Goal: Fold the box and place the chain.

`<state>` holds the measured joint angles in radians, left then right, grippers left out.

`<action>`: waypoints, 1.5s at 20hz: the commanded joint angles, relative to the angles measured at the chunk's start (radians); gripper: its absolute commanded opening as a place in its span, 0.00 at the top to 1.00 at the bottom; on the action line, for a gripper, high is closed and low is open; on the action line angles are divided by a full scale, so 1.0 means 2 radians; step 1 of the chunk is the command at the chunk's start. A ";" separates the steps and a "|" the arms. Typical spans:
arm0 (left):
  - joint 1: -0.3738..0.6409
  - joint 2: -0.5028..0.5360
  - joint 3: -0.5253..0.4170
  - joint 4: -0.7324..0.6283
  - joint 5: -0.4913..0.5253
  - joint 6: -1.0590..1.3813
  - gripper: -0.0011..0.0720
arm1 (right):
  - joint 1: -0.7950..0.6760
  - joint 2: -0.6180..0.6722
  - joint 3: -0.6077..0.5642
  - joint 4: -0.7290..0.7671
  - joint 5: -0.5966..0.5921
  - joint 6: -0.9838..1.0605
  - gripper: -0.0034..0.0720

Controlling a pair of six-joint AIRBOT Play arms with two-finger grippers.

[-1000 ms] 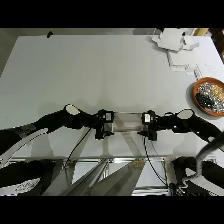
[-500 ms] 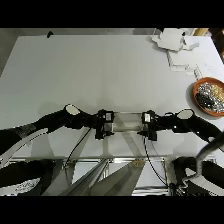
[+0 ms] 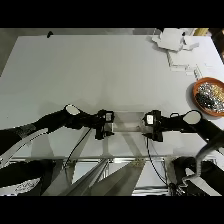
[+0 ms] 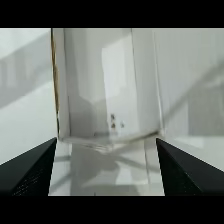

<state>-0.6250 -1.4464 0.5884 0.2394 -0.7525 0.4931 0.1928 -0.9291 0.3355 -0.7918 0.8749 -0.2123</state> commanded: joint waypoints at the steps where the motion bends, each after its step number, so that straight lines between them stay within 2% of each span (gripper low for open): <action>1: 0.000 0.000 0.000 0.000 0.000 0.000 0.61 | 0.000 0.069 0.000 -0.092 0.041 0.097 0.04; 3: 0.000 0.000 0.000 0.000 0.000 0.000 0.61 | 0.000 0.108 0.000 -0.087 0.068 0.112 0.07; 6: 0.000 0.000 0.000 0.000 0.000 0.000 0.61 | 0.000 0.155 0.000 -0.038 0.081 0.121 0.22; 7: 0.000 0.000 0.000 0.000 0.000 0.000 0.61 | 0.000 0.160 0.000 -0.010 0.080 0.121 0.32; 9: 0.000 0.000 0.000 0.000 0.000 0.000 0.61 | 0.000 0.157 0.000 0.064 0.080 0.097 0.73; 11: 0.000 0.000 0.000 0.000 0.000 0.000 0.61 | 0.000 0.143 0.000 0.166 0.073 0.031 0.90; 14: 0.000 0.000 0.000 0.000 0.000 0.000 0.61 | 0.019 0.089 0.001 0.286 -0.004 -0.040 0.93; 17: 0.000 0.000 0.000 0.000 0.000 0.000 0.61 | 0.045 0.005 0.009 0.303 -0.118 -0.053 0.93; 20: 0.000 0.000 0.000 0.000 0.000 0.000 0.61 | 0.045 -0.072 0.034 0.303 -0.172 -0.033 0.93; 23: 0.000 0.000 0.000 0.000 0.000 0.000 0.61 | 0.045 -0.116 0.038 0.291 -0.181 -0.015 0.93; 25: 0.000 0.000 0.000 0.000 0.000 0.000 0.61 | 0.045 -0.117 0.038 0.266 -0.177 0.010 0.93; 27: 0.000 0.000 0.000 0.000 0.000 0.000 0.61 | 0.045 -0.098 0.038 0.243 -0.158 0.014 0.93; 30: 0.000 0.000 0.000 0.000 0.000 0.000 0.61 | 0.044 -0.018 0.038 0.156 -0.116 0.016 0.93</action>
<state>-0.6250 -1.4464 0.5884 0.2394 -0.7525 0.4927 0.2817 -1.0584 0.4095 -0.3344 0.5747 -0.1974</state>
